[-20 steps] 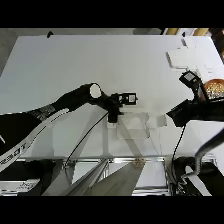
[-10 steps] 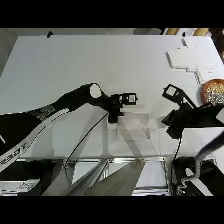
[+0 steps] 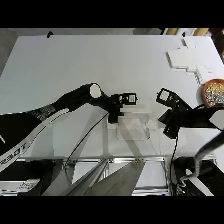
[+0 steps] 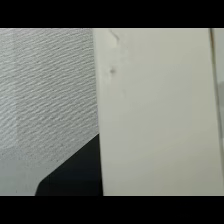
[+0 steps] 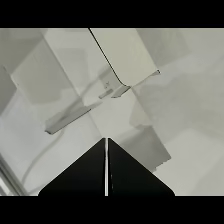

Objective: Fold the box and place the chain.

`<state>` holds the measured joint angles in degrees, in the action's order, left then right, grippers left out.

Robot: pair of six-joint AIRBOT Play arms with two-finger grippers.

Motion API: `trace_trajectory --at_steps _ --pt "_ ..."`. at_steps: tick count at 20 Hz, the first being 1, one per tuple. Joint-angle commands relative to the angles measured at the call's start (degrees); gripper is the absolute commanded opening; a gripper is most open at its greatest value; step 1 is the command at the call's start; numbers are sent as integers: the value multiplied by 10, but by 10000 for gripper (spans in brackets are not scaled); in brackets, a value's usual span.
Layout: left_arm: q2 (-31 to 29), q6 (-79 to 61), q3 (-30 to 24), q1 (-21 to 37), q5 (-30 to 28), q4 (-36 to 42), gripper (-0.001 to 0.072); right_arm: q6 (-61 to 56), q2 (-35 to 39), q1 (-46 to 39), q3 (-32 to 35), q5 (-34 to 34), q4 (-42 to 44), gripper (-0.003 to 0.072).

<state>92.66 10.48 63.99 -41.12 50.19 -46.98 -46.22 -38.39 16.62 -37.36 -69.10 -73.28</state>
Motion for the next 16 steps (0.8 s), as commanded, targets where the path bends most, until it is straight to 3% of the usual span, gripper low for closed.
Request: trace_trajectory --at_steps 1,2,3,8,16 --pt "0 0 0 0 -1 0 71 2 0 2 0 13 -7 13" --pt "0 -2 0 0 -10 0 63 2 0 2 0 13 -7 13" --pt "0 -2 0 0 -21 -2 3 2 0 2 0 13 -7 13" --pt "0 -2 0 0 -63 -4 5 2 0 2 0 15 -7 13" --pt "0 -1 0 0 -47 -4 9 0 0 2 0 22 -6 13"
